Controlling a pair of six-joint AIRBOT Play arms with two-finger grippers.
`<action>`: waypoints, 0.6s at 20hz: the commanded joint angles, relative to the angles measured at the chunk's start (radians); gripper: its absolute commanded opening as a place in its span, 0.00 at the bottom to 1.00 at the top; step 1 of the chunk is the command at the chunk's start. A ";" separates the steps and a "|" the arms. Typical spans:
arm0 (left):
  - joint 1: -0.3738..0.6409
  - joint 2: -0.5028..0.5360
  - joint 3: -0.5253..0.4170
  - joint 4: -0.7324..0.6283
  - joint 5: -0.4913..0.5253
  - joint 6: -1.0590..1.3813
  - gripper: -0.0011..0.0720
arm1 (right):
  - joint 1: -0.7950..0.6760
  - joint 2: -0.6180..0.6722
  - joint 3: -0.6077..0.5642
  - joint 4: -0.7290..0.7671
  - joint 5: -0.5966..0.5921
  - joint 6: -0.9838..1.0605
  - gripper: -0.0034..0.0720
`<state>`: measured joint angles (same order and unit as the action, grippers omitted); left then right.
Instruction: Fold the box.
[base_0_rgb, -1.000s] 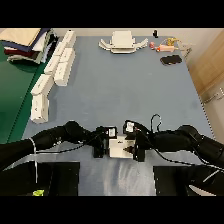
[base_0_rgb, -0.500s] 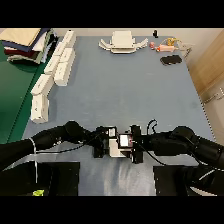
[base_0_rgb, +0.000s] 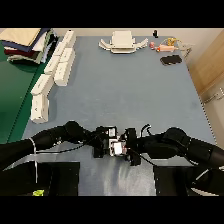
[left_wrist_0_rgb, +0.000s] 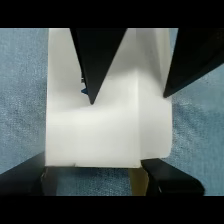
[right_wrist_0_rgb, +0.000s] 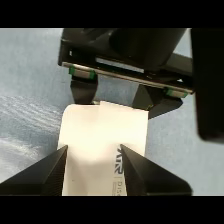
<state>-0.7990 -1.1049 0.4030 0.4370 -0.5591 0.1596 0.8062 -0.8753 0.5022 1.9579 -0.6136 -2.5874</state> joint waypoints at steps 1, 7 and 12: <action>0.001 0.001 0.001 0.000 0.000 0.000 0.68 | 0.014 -0.017 0.004 -0.154 0.055 0.089 0.74; 0.001 0.001 0.001 0.000 0.000 0.001 0.68 | 0.014 -0.014 0.053 -0.196 0.044 0.133 0.74; 0.001 0.001 0.001 0.001 0.000 0.000 0.68 | 0.014 -0.014 0.089 -0.196 0.037 0.135 0.74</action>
<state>-0.7982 -1.1049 0.4034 0.4362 -0.5545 0.1581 0.8196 -0.8886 0.5724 1.7706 -0.5812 -2.4619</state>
